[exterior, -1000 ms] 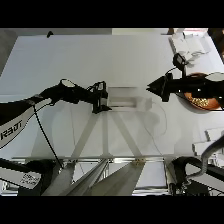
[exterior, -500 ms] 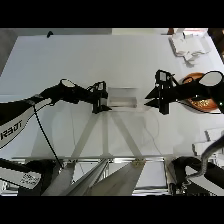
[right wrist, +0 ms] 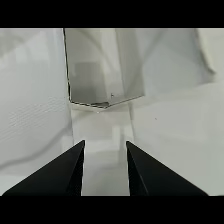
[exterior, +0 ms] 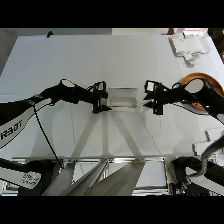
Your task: Fold the box and place the chain.
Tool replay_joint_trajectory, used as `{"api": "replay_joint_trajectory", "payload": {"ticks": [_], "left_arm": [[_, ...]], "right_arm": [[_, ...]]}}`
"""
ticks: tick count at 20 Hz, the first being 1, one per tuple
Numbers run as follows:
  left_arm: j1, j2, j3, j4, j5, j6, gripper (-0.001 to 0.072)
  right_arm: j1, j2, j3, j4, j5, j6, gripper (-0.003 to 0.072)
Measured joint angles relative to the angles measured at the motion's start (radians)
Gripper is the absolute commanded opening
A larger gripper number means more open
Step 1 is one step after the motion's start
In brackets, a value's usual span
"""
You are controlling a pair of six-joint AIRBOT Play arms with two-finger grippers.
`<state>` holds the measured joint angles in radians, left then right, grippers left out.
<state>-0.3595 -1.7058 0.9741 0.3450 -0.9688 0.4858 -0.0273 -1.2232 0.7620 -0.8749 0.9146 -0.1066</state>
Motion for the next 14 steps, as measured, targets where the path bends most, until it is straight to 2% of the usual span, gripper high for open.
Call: {"api": "replay_joint_trajectory", "payload": {"ticks": [3,5,9,10,14], "left_arm": [[0.0,0.0,0.0,0.0,0.0,0.0,0.0355],[0.0,0.0,0.0,0.0,0.0,0.0,0.0355],[0.0,0.0,0.0,0.0,0.0,0.0,0.0355],[0.0,0.0,0.0,0.0,0.0,0.0,0.0355],[0.0,0.0,0.0,0.0,0.0,0.0,0.0355]], "right_arm": [[0.032,-0.082,-0.006,0.029,-0.079,-0.039,0.0289],[0.045,-0.127,-0.008,0.066,-0.112,-0.068,0.0227],[0.056,-0.169,-0.01,0.124,-0.143,-0.109,0.0204],[0.058,-0.174,-0.01,0.131,-0.146,-0.118,0.0152],[0.06,-0.183,-0.01,0.177,-0.154,-0.131,0.0151]]}}
